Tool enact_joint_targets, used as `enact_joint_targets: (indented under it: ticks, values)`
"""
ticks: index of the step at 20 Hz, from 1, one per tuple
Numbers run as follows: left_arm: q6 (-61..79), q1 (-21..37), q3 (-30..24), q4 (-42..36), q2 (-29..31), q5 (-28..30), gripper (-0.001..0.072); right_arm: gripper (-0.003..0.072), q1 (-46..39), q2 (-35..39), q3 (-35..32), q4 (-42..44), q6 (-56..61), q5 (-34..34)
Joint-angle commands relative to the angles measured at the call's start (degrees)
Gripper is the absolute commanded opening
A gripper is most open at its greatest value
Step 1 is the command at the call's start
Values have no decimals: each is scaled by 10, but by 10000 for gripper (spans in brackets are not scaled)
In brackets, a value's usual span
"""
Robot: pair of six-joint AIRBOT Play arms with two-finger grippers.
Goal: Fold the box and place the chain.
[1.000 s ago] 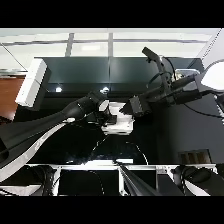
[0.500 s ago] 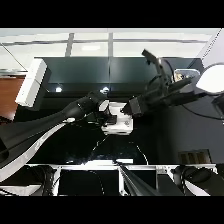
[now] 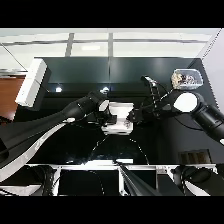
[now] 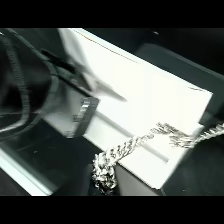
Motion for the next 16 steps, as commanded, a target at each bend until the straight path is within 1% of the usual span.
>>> enact_joint_targets:
  ticks: [1, 2, 4, 6, 7, 8, 9, 11, 13, 16]
  values:
    - [0, 0, 0, 0, 0, 2, 33, 421, -38, 0, -11, -24, 0, -17]
    - [0, 0, 0, 0, 0, 2, 34, 421, -71, 0, -10, -39, 0, -14]
    - [0, 0, 0, 0, 0, 0, 33, 421, -151, 0, -11, -118, 13, -18]
    - [0, 0, 0, 0, 0, 0, 33, 424, -218, -1, -21, -252, 86, -81]
    - [0, 0, 0, 0, 0, 0, 33, 592, -245, -5, -33, -313, 142, -131]
    - [0, 0, 0, 0, 0, 0, 33, 716, -268, -17, -37, -342, 177, -162]
    - [0, 0, 0, 0, 0, 0, 33, 716, -293, -38, -37, -340, 204, -193]
    - [0, 0, 0, 0, 0, 0, 33, 716, -331, -85, -24, -293, 233, -243]
    - [0, 0, 0, 0, 0, 0, 33, 716, -347, -146, 13, -243, 233, -245]
    - [0, 0, 0, 0, 0, 0, 33, 715, -348, -238, 81, -175, 219, -240]
